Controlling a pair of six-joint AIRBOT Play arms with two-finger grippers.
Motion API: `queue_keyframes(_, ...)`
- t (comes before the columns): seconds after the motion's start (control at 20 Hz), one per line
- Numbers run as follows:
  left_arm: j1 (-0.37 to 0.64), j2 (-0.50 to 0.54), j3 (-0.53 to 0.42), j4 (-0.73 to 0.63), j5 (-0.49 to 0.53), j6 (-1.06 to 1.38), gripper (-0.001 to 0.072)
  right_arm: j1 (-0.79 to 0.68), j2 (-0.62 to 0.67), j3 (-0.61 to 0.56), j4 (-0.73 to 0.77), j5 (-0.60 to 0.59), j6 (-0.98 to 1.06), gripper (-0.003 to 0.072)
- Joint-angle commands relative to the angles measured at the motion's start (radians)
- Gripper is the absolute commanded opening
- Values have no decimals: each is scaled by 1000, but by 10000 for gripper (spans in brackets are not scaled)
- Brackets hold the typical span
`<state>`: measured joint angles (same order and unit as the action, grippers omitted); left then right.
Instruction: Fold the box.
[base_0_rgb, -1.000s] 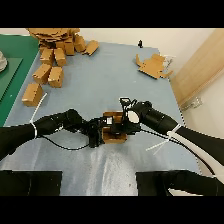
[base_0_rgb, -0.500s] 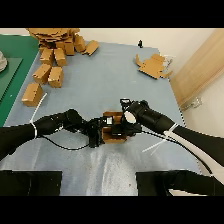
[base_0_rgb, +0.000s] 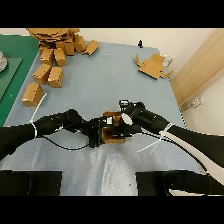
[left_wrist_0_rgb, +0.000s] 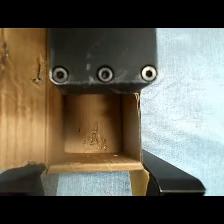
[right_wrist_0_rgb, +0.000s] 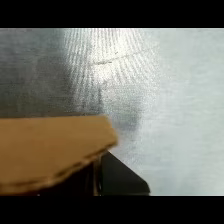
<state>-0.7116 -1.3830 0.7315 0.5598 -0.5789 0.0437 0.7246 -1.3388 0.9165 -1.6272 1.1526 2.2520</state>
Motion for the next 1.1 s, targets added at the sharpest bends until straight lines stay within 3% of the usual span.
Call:
queue_keyframes(0.0, 1, 0, 1, 1, 1, 1, 404, 6, -2, 1, 3, -18, 0, 168)
queue_keyframes(0.1, 1, 0, 1, 1, 1, 1, 404, 6, 6, 1, -11, -8, 0, 186)
queue_keyframes(0.25, 1, 0, 1, 1, 0, 1, 404, 4, 51, 1, -53, -5, 0, 375)
queue_keyframes(0.6, 1, 0, 1, 1, 1, 1, 404, -27, 166, 0, -122, 87, 2, 377)
queue_keyframes(0.9, 1, 0, 1, 1, 1, 1, 404, -27, 319, 0, -112, -39, -9, 376)
queue_keyframes(0.95, 1, 0, 1, 1, 0, 1, 404, -27, 332, -3, -111, -32, -11, 331)
queue_keyframes(1.0, 1, 0, 1, 1, 0, 1, 404, -34, 346, -16, -103, -32, -13, 235)
queue_keyframes(1.05, 1, 0, 1, 1, 0, 1, 404, -59, 364, -40, -75, -32, -23, 36)
